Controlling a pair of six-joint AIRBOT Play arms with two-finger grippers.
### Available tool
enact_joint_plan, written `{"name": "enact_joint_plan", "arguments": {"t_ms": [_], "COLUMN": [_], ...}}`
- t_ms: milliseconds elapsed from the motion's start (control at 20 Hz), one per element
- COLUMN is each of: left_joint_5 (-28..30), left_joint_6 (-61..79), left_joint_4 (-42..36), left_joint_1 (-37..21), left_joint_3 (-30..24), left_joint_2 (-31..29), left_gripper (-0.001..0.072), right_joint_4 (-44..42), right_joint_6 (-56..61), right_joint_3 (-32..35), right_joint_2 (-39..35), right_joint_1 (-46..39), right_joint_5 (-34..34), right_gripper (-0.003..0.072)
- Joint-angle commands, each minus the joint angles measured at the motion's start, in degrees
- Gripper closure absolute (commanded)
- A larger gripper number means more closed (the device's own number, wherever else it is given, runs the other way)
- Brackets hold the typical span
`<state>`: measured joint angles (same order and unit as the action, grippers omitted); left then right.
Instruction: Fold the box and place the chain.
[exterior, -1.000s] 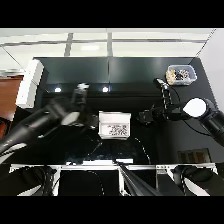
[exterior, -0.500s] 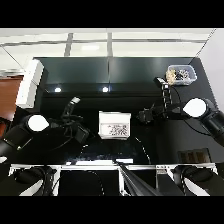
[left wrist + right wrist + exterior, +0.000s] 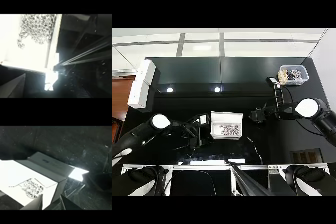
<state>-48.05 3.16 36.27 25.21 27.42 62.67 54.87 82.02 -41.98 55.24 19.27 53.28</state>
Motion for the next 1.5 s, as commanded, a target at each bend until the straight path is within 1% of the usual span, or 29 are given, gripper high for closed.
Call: {"name": "enact_joint_plan", "arguments": {"t_ms": [0, 200, 350, 600, 800, 900, 1450], "left_joint_5": [-0.2, 0.3, -0.2, -0.2, -0.5, 0.3, 0.4], "left_joint_6": [15.8, 14.5, 13.1, 14.5, 14.7, 14.6, 14.4], "left_joint_4": [-6.8, -6.8, -6.6, -6.3, -3.9, -3.7, -3.8], "left_joint_1": [-1.4, -3.3, -4.9, -4.3, -1.7, -0.8, 0.3], "left_joint_3": [0.7, 3.3, 4.2, 5.1, 5.7, 5.8, 6.2], "left_joint_2": [5.9, 8.2, 9.2, 9.9, 10.5, 10.6, 10.9], "left_gripper": [0.0002, 0.0003, 0.0003, 0.0004, 0.0004, 0.0004, 0.0006], "right_joint_4": [0.0, -0.2, -0.2, -0.2, -0.2, -0.2, -0.2], "right_joint_6": [0.0, 0.0, 0.0, 0.0, 0.0, 0.0, 0.0], "right_joint_3": [0.0, 0.0, 0.0, 0.0, 0.0, 0.0, 0.0], "right_joint_2": [0.0, 0.0, 0.0, 0.0, 0.0, 0.0, 0.0], "right_joint_1": [0.0, 0.0, 0.0, 0.0, 0.0, 0.0, 0.0], "right_joint_5": [-0.2, -1.2, -1.4, -2.5, -3.7, -4.1, -4.7], "right_gripper": [0.0449, 0.0449, 0.0449, 0.0449, 0.0449, 0.0449, 0.0449]}}
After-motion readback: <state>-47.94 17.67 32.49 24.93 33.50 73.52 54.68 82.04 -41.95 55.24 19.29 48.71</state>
